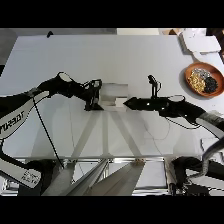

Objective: Fold the box and place the chain.

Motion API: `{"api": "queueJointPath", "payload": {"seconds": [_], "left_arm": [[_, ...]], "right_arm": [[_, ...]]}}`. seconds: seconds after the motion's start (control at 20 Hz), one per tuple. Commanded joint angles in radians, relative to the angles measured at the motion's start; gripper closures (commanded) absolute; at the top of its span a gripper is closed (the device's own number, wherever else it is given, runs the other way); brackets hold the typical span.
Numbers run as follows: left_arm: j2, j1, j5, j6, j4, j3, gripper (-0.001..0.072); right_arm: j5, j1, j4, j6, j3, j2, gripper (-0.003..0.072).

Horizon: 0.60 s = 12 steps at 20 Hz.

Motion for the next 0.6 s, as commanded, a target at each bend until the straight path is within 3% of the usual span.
{"api": "queueJointPath", "payload": {"seconds": [0.0, 0.55], "left_arm": [[0.001, 0.001, 0.000, 0.000, 0.000, 0.000, 0.0435], [0.001, 0.001, 0.000, 0.000, 0.000, 0.000, 0.0435]], "right_arm": [[-0.055, 0.003, -0.034, 0.001, -0.001, -0.001, 0.0387], [-0.038, 0.003, -0.027, 0.081, -0.001, 0.041, 0.0386]]}}
